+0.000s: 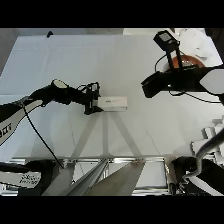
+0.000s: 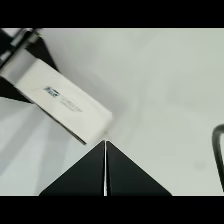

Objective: Fold the box and place the chain.

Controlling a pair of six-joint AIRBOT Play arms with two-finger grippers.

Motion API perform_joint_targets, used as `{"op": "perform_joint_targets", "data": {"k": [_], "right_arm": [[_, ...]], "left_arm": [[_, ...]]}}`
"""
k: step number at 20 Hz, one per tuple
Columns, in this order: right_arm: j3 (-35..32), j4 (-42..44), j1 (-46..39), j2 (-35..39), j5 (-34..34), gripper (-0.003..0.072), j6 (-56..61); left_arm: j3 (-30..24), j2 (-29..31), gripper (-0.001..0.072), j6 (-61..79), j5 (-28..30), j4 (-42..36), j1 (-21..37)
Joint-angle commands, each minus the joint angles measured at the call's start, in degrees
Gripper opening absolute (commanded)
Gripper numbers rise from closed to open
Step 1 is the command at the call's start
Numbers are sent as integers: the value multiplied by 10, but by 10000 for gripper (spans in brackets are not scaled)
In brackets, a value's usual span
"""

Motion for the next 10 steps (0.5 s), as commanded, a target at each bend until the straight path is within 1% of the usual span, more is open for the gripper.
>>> {"op": "perform_joint_targets", "data": {"k": [1, 5, 10], "right_arm": [[1, -65, -1, 9, -2, 14, 23], [1, -58, -1, 9, -65, 14, 23], [1, -59, -1, 9, -87, 14, 23]], "left_arm": [[0, 0, 380, 0, 0, 0, 0], [0, 0, 380, 0, 0, 0, 0], [0, 0, 380, 0, 0, 0, 0]]}}
